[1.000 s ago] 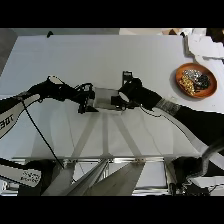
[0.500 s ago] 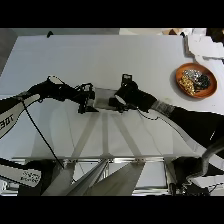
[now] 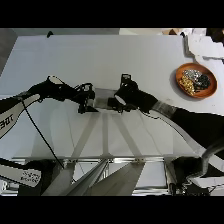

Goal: Fold the box and place the chain.

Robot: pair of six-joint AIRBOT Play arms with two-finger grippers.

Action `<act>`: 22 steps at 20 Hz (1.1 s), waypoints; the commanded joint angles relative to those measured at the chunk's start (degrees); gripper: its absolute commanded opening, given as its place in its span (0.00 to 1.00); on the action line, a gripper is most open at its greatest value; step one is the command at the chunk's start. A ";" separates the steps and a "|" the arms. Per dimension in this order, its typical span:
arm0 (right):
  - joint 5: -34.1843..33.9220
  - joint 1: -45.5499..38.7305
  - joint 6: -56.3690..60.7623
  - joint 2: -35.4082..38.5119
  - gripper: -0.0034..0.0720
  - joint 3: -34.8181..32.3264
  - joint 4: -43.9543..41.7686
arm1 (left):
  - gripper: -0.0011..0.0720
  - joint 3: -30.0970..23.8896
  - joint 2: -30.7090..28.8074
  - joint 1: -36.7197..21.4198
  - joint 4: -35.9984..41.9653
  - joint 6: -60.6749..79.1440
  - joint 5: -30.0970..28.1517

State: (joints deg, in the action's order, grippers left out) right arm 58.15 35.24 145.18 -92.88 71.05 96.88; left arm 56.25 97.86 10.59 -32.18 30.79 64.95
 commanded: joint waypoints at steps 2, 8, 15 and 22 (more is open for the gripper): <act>0.20 0.02 -4.70 6.56 0.53 0.02 -0.37 | 0.48 0.02 -0.02 -0.02 0.00 0.04 -0.02; 1.70 -1.20 -8.17 17.81 0.53 0.00 0.35 | 0.48 0.02 -0.02 -0.02 0.00 0.04 -0.02; 13.53 -10.60 -19.74 23.34 0.53 0.02 6.62 | 0.48 0.02 -0.02 -0.02 0.00 0.04 -0.02; 9.16 -30.32 -29.77 23.80 0.53 0.02 15.63 | 0.48 0.02 -0.02 -0.02 0.00 0.04 -0.02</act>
